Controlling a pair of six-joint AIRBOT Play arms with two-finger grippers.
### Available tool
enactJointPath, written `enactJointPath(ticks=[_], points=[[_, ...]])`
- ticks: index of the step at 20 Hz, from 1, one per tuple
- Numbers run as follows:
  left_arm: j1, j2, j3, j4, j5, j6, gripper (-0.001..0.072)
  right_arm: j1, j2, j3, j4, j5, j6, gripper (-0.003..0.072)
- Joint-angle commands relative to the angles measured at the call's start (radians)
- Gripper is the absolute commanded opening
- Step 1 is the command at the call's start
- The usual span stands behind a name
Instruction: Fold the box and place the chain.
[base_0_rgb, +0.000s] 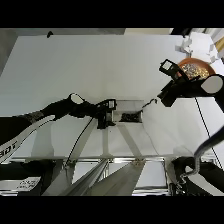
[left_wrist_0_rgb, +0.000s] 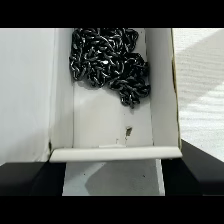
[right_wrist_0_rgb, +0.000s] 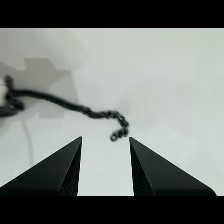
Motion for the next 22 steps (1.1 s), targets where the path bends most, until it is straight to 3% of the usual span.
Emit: enactJointPath(ticks=[1, 6, 13, 15, 22], points=[[0.000, 0.000, 0.000, 0.000, 0.000, 0.000, 0.0209, -0.032, -0.125, -0.006, -0.069, -0.080, 0.027, 0.0337], [0.000, 0.000, 0.000, 0.000, 0.000, 0.000, 0.0209, -0.032, -0.253, -0.006, -0.109, -0.122, 0.027, 0.0336], [0.000, 0.000, 0.000, 0.000, 0.000, 0.000, 0.0209, -0.022, -0.319, -0.007, -0.083, -0.161, 0.027, 0.0333], [0.000, 0.000, 0.000, 0.000, 0.000, 0.000, 0.0209, -0.014, -0.319, -0.007, -0.063, -0.163, 0.027, 0.0282], [0.000, 0.000, 0.000, 0.000, 0.000, 0.000, 0.0209, -0.014, -0.330, -0.012, -0.040, -0.162, 0.059, 0.0210]])
